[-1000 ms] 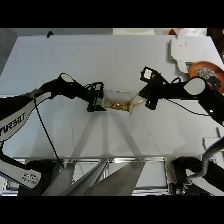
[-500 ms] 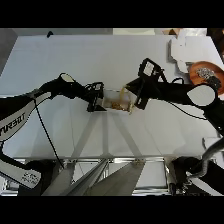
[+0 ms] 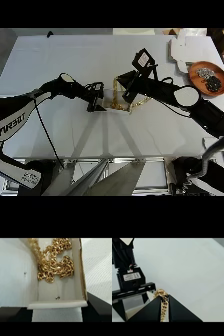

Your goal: Fold the box and place the chain.

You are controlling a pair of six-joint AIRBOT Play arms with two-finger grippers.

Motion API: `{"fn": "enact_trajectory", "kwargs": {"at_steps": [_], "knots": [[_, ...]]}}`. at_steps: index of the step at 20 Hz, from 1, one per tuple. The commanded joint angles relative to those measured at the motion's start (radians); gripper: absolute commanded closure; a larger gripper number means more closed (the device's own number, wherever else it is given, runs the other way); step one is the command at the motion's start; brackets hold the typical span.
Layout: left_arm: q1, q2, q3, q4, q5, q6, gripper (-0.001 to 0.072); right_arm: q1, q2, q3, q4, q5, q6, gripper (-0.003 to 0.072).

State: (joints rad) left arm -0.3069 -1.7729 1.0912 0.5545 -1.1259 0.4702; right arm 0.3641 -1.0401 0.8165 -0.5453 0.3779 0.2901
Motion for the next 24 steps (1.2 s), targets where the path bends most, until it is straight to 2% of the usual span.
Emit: {"fn": "enact_trajectory", "kwargs": {"at_steps": [1, 7, 10, 11, 12, 13, 18, 21, 24], "knots": [[0.0, 0.0, 0.0, 0.0, 0.0, 0.0, 0.0374, 0.004, -0.04, -0.009, -0.002, 0.055, 0.002, 0.0674], [0.0, 0.0, 0.0, 0.0, 0.0, 0.0, 0.0374, 0.003, -0.055, -0.125, -0.109, 0.073, 0.003, 0.0674], [0.0, 0.0, 0.0, 0.0, 0.0, 0.0, 0.0374, 0.003, -0.055, -0.145, -0.114, 0.076, 0.002, 0.0664], [0.0, 0.0, 0.0, 0.0, 0.0, 0.0, 0.0374, 0.003, -0.055, -0.145, -0.113, 0.075, 0.002, 0.0558], [0.0, 0.0, 0.0, 0.0, 0.0, 0.0, 0.0374, 0.003, -0.049, -0.145, -0.113, 0.076, 0.002, 0.038], [0.0, 0.0, 0.0, 0.0, 0.0, 0.0, 0.0374, 0.003, -0.036, -0.145, -0.113, 0.076, 0.002, 0.0239], [0.0, 0.0, 0.0, 0.0, 0.0, 0.0, 0.0375, -0.051, 0.108, -0.145, -0.127, 0.119, -0.01, 0.0227], [0.0, 0.0, 0.0, 0.0, 0.0, 0.0, 0.0374, -0.183, 0.183, -0.145, -0.206, 0.298, -0.01, 0.0227], [0.0, 0.0, 0.0, 0.0, 0.0, 0.0, 0.0375, -0.346, 0.168, -0.147, -0.282, 0.452, -0.011, 0.0227]]}}
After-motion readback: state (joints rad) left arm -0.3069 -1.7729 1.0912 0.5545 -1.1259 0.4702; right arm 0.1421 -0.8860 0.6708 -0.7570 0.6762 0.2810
